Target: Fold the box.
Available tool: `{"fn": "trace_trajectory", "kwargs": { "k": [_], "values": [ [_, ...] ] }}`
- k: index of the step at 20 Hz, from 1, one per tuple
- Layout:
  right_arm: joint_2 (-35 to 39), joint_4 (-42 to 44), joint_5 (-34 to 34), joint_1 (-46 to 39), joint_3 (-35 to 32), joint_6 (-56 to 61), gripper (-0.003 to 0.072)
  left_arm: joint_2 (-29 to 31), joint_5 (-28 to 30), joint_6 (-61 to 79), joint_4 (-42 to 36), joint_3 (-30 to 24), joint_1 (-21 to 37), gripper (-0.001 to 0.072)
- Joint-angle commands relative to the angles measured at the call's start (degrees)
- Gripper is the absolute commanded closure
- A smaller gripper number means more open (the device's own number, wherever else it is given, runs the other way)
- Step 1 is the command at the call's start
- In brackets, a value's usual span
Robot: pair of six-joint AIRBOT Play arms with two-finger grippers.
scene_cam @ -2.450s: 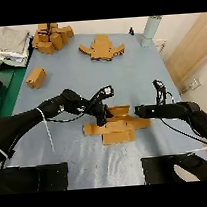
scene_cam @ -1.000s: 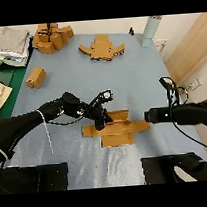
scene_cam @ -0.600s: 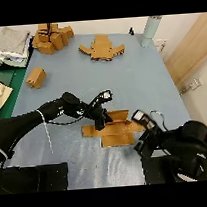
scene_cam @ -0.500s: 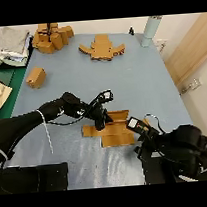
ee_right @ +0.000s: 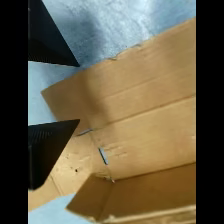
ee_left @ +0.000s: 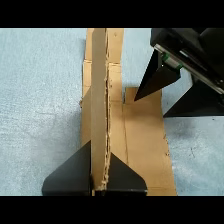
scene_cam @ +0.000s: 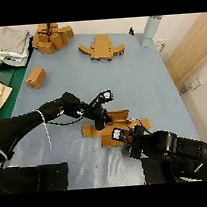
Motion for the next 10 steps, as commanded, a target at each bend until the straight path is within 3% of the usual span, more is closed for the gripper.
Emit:
{"fn": "trace_trajectory", "kwargs": {
  "k": [1, 10],
  "values": [
    [-1.31, -4.39, 2.89, 0.33, 0.02, 0.96, 0.0166, 0.0, 0.0, 0.02, 0.0, -0.02, 0.04, 0.0698],
    [-1.25, -6.08, -0.76, 0.33, 4.37, 3.02, 0.0166, 0.0, 0.02, 0.02, 0.0, -0.02, 0.07, 0.0698]
  ]
}}
